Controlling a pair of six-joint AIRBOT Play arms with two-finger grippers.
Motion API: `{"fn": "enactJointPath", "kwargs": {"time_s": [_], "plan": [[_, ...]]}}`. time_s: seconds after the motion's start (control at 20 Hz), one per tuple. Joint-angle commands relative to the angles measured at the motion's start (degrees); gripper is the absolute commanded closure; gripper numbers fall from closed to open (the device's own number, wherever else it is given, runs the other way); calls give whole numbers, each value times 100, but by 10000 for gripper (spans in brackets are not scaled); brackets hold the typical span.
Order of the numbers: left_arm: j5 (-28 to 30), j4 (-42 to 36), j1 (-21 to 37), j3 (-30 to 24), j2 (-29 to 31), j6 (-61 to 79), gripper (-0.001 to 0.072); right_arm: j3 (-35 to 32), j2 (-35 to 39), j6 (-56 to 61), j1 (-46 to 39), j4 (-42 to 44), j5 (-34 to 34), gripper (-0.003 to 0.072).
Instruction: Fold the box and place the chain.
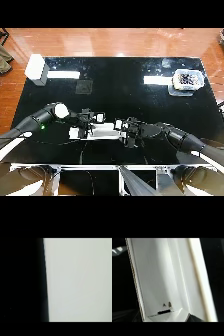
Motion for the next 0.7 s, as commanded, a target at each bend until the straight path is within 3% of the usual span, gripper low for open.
{"fn": "enactJointPath", "kwargs": {"time_s": [0.0, 0.1, 0.25, 0.65], "plan": [[-13, -7, 0, 2, 4, -2, 691, 4, -2, 271, 4, 2, -83, 152], [-13, -7, 0, 2, 4, -2, 691, 7, -2, 258, 2, -20, -188, -16], [-9, -15, 0, 2, 4, -2, 690, 24, -2, -17, -55, -33, -581, -16], [-13, -20, 0, 2, 4, -2, 690, 90, -247, -33, -66, 9, -457, -15]]}}
